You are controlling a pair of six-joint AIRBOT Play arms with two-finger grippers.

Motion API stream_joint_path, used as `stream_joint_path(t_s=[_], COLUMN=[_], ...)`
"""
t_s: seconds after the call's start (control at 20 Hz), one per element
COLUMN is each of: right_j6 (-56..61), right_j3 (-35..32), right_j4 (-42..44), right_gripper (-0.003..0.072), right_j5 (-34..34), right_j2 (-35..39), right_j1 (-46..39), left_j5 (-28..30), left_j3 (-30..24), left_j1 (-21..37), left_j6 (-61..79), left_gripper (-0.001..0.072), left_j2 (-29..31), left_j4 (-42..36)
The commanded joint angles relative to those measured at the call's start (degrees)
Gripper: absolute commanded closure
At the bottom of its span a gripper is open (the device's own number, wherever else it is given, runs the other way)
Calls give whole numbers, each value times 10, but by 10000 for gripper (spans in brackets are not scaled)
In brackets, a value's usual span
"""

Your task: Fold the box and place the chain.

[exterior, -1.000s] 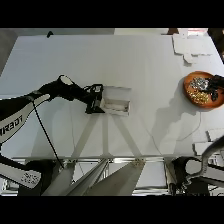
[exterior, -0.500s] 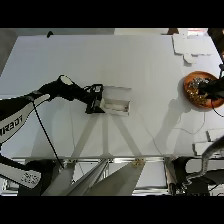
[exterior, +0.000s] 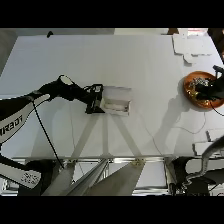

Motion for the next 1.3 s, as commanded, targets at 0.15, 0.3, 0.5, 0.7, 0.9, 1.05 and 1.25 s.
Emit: stream_joint_path(t_s=[0.15, 0.3, 0.5, 0.7, 0.9, 1.05, 1.25], right_j6=[-33, -33, -33, -22, 7, 42, 72], right_j3=[1, 1, 1, 1, 1, 1, 1], right_j4=[-21, -20, -20, -20, -11, -11, -10], right_gripper=[680, 680, 682, 682, 682, 682, 682], right_j5=[-6, 9, 67, 98, 106, 101, 84], right_j2=[91, 144, 188, 214, 223, 222, 222], right_j1=[64, 88, 139, 218, 297, 358, 432], left_j5=[0, 0, 0, 0, 0, 0, 0], left_j3=[0, 0, 0, 0, 0, 0, 0], left_j1=[0, 0, 0, 0, 0, 0, 0], left_j6=[0, 0, 0, 0, 0, 0, 0], left_gripper=[334, 334, 334, 334, 334, 334, 334], left_j2=[0, 0, 0, 0, 0, 0, 0], left_j4=[0, 0, 0, 0, 0, 0, 0])
